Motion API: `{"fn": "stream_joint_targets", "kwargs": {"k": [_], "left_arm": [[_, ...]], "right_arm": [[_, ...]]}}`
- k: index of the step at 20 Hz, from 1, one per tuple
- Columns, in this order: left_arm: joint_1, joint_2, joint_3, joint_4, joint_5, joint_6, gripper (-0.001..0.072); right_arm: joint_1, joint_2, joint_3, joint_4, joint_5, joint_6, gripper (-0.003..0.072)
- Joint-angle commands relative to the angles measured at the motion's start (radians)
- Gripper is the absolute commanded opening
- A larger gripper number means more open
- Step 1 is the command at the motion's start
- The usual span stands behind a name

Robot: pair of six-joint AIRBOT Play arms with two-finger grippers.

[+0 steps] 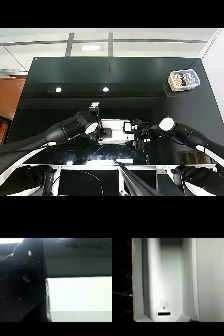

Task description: Fold the box and place the chain.

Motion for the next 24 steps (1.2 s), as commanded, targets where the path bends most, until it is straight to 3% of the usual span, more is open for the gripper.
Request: {"fn": "stream_joint_targets", "kwargs": {"k": [1, 4, 6, 7, 10, 11, 12, 13, 14, 17, 18, 19, 24], "left_arm": [[-0.001, -0.001, 0.001, -0.003, 0.008, 0.004, 0.0049], [-0.001, -0.001, 0.002, -0.006, 0.005, 0.004, 0.0075], [-0.001, -0.001, 0.008, -0.006, 0.002, 0.004, 0.0400], [-0.001, -0.001, 0.010, -0.005, 0.001, 0.004, 0.0442], [-0.001, -0.001, 0.011, -0.003, -0.002, 0.004, 0.0441], [-0.001, -0.001, 0.011, -0.003, -0.001, 0.004, 0.0415], [-0.001, -0.001, 0.011, -0.002, 0.000, 0.005, 0.0312], [-0.001, -0.001, 0.011, -0.003, 0.002, 0.019, 0.0142], [-0.001, -0.001, 0.011, -0.003, 0.009, 0.051, 0.0033], [-0.001, -0.001, 0.011, 0.011, -0.003, 0.063, 0.0032], [-0.001, -0.001, 0.011, 0.019, -0.016, 0.064, 0.0032], [0.000, -0.001, 0.011, 0.026, -0.027, 0.064, 0.0032], [0.001, 0.000, 0.011, 0.043, -0.031, 0.065, 0.0032]], "right_arm": [[0.000, -0.001, 0.000, -0.002, 0.000, -0.002, 0.0261], [0.000, -0.001, 0.000, -0.001, 0.000, -0.002, 0.0261], [0.000, -0.001, 0.000, -0.001, 0.000, -0.002, 0.0261], [0.000, -0.001, 0.000, -0.001, 0.000, -0.002, 0.0261], [0.000, -0.001, 0.000, -0.001, 0.000, -0.002, 0.0261], [0.000, -0.001, 0.000, -0.001, 0.000, -0.002, 0.0260], [0.000, -0.001, 0.000, -0.001, 0.000, -0.002, 0.0261], [0.000, -0.001, 0.000, -0.001, 0.000, -0.001, 0.0261], [0.000, -0.001, 0.000, -0.001, 0.000, -0.002, 0.0261], [0.000, 0.000, 0.000, -0.026, -0.023, 0.002, 0.0266], [0.000, 0.004, 0.001, -0.018, -0.019, 0.024, 0.0426], [0.000, 0.015, 0.001, -0.019, -0.013, 0.060, 0.0710], [-0.038, 0.192, 0.002, -0.173, 0.114, 0.331, 0.0710]]}}
